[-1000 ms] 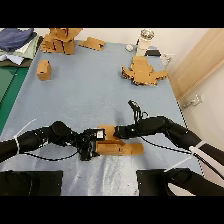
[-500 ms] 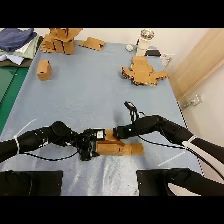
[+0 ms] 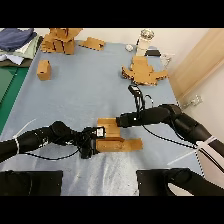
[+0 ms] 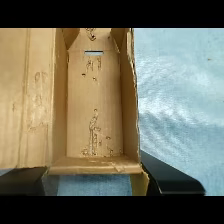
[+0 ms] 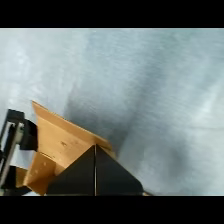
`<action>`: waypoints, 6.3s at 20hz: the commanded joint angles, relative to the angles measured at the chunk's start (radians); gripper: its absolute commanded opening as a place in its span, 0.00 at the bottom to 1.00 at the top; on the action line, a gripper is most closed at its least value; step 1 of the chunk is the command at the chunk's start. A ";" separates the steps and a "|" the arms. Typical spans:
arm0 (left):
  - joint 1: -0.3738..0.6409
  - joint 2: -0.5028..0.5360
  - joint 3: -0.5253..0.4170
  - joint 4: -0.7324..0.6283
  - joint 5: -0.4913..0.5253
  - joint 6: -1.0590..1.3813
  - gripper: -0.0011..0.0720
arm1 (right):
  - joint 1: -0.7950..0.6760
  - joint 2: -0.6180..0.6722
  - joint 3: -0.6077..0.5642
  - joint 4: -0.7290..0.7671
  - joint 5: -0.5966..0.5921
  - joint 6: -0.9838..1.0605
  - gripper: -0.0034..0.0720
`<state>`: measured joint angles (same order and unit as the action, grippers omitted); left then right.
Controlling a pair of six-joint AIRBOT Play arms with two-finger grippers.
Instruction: Fold the box.
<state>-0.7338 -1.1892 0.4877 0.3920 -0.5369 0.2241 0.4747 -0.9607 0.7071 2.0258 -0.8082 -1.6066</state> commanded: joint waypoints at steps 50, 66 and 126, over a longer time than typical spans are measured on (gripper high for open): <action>0.002 0.000 -0.001 0.061 0.005 -0.015 0.70 | 0.138 0.082 -0.251 -0.055 0.011 -1.083 0.16; 0.002 0.000 -0.001 0.061 0.005 -0.015 0.70 | 0.200 0.047 -0.251 -0.021 0.040 -1.083 0.79; 0.002 0.000 -0.001 0.061 0.004 -0.015 0.70 | 0.167 0.126 -0.116 -0.161 -0.210 0.332 0.52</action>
<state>-0.7326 -1.1885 0.4873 0.4526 -0.5327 0.2089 0.6415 -0.8349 0.5831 1.8549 -1.0039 -1.2789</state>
